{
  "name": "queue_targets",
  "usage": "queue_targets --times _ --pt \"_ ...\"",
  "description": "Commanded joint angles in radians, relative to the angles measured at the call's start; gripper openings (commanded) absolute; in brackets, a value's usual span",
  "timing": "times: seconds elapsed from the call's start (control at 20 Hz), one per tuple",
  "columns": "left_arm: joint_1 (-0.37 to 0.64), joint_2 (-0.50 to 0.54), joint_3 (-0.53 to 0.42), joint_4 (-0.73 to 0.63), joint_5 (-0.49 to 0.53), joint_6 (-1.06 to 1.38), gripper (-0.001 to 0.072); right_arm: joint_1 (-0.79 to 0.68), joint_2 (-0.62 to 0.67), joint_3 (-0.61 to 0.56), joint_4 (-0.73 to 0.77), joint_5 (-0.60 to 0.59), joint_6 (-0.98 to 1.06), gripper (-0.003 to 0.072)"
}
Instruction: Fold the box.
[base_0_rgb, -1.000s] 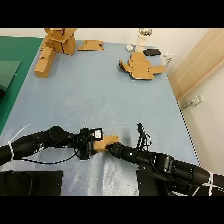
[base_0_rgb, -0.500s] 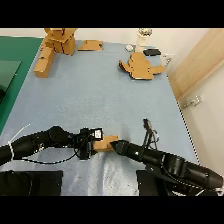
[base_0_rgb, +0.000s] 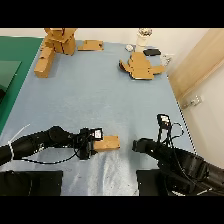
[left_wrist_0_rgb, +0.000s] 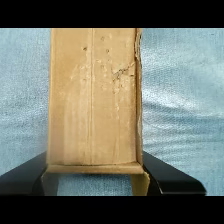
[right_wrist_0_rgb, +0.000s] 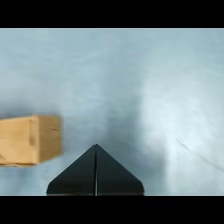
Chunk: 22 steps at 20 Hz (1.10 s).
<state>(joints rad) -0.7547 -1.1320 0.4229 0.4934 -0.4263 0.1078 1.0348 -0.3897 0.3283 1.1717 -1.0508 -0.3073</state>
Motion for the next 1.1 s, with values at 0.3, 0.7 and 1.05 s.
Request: queue_targets --times 0.3,0.7,1.05 --pt "0.000 -0.001 0.000 0.000 0.000 0.000 0.0539 0.000 -0.116 0.015 0.160 -0.169 0.018 0.0004" --pt "0.000 -0.001 0.002 -0.022 0.000 -0.001 0.0538 0.000 -0.129 0.015 0.103 -0.135 0.100 0.0004" --pt "0.003 0.000 0.085 -0.021 0.008 -0.207 0.0539 0.000 -0.129 0.015 0.088 -0.135 0.101 0.0005"
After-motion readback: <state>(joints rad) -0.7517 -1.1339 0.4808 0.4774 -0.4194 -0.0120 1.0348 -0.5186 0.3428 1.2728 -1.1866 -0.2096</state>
